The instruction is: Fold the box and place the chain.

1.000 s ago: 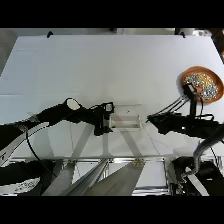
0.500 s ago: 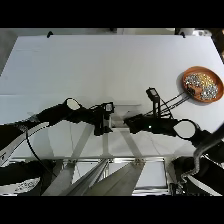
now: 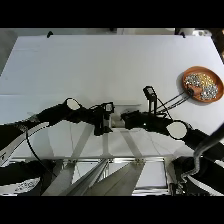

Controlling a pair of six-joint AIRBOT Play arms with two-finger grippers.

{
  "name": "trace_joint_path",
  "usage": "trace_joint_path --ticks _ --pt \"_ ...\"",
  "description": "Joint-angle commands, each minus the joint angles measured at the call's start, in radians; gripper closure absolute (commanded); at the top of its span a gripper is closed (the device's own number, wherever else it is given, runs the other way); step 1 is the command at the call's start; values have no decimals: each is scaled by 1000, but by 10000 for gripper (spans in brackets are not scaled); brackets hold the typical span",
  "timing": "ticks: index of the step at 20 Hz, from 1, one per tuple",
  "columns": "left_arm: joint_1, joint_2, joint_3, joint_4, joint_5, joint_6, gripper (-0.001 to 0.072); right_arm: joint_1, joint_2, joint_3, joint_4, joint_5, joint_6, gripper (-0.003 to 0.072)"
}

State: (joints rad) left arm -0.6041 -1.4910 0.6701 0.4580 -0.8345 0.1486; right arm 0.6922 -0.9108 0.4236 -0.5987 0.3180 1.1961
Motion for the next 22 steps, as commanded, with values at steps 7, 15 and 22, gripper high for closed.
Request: trace_joint_path --ticks 7,15,22 --pt "0 0 1 0 0 0 419 3 -132 7 -5 90 0 668" --pt "0 0 1 0 0 0 419 3 -79 13 -1 106 -1 365" --pt "0 0 1 0 0 0 419 -229 267 13 -171 314 73 367"
